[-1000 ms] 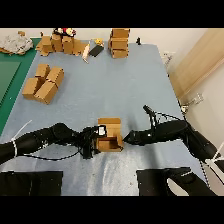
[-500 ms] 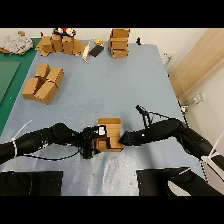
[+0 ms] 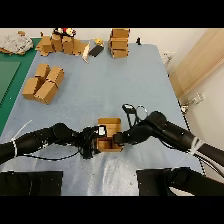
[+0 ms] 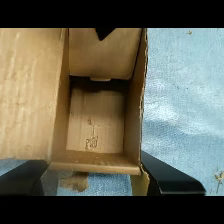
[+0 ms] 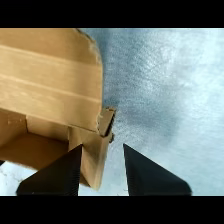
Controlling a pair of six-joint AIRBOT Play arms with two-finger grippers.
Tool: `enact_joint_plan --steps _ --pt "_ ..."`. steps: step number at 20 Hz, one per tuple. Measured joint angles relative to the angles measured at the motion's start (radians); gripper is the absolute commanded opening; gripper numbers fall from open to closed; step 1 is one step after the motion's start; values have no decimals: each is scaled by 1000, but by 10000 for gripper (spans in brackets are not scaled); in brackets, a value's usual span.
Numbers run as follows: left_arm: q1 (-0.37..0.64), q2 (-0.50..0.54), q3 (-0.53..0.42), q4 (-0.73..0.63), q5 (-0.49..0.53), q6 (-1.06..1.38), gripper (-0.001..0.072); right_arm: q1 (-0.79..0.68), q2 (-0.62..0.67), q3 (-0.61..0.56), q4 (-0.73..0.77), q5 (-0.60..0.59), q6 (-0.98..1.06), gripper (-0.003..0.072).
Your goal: Fold the box.
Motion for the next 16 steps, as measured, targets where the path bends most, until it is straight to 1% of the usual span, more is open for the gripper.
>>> enact_joint_plan --steps 3,8,10,11,13,16 --pt "0 0 0 0 0 0 518 71 -101 75 -50 -49 101 408" --pt "0 0 0 0 0 0 518 129 -241 177 -97 -142 207 405" --pt "0 0 0 0 0 0 518 140 -272 193 -106 -169 238 266" --pt "0 0 0 1 -1 0 518 143 -281 199 -111 -180 252 182" --pt "0 0 0 2 -2 0 518 148 -293 205 -116 -200 273 84" --pt "0 0 0 2 -3 -2 519 152 -301 211 -119 -209 288 22"
